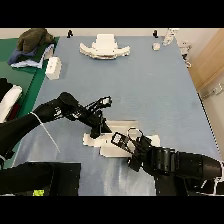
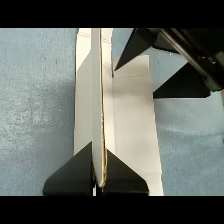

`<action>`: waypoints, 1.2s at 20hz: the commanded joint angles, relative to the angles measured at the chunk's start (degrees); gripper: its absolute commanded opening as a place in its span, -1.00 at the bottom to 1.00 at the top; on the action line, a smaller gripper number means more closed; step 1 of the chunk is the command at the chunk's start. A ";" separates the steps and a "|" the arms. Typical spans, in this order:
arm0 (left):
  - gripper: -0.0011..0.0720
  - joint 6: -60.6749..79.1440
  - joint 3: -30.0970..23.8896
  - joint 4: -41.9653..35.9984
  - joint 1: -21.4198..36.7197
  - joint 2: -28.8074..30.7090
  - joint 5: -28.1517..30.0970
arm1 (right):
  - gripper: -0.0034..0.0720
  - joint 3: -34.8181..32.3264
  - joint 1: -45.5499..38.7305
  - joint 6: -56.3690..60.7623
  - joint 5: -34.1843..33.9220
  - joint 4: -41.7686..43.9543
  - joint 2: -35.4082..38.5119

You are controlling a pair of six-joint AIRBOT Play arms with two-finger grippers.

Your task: Fold the box.

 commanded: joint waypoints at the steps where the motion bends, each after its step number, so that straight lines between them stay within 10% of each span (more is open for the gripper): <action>1: -0.94 0.02 -0.02 0.00 0.00 0.04 0.04 | 0.83 1.11 0.13 8.63 -1.03 -6.86 0.04; 14: -0.94 0.02 -0.02 0.00 0.00 0.02 0.04 | 1.00 2.82 -0.87 10.08 -4.17 -8.66 3.41; 24: -0.94 0.02 -0.02 0.00 0.00 0.02 0.04 | 1.00 1.40 -19.67 -27.52 4.33 10.73 5.79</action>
